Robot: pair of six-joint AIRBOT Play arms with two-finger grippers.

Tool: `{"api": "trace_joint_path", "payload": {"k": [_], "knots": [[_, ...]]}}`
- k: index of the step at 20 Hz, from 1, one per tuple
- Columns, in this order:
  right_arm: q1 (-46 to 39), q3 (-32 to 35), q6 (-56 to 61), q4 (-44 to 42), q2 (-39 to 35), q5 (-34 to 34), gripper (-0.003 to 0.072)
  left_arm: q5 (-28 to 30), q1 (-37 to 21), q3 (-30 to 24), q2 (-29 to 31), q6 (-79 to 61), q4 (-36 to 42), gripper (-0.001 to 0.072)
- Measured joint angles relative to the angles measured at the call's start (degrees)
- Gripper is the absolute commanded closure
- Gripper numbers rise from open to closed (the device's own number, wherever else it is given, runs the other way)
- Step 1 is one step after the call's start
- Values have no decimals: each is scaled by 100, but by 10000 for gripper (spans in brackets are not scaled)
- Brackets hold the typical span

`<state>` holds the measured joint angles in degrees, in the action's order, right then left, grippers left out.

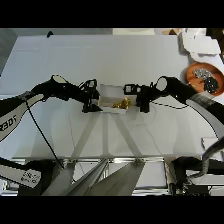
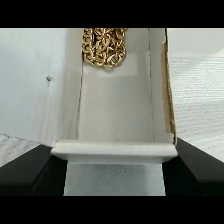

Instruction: Fold the box and place the chain.

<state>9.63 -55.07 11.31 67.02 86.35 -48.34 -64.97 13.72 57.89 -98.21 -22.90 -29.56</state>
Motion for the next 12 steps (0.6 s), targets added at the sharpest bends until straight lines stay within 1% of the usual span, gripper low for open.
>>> {"api": "trace_joint_path", "payload": {"k": [1, 2, 3, 9, 12], "knots": [[0, 2, 0, -2, 13, 15, 574, 0, 0, 0, 0, -2, 0, 365], [0, 0, 0, -9, 22, 13, 656, 0, 0, 0, 0, -2, 0, 365], [0, 2, 7, -13, 28, -2, 673, 0, 0, 0, 0, -2, 0, 365], [11, 4, 422, -11, -7, -289, 675, 0, 0, 0, 0, -2, 0, 365], [85, 7, 868, -2, -210, -341, 676, 0, 0, 0, 0, 0, 0, 365]]}}
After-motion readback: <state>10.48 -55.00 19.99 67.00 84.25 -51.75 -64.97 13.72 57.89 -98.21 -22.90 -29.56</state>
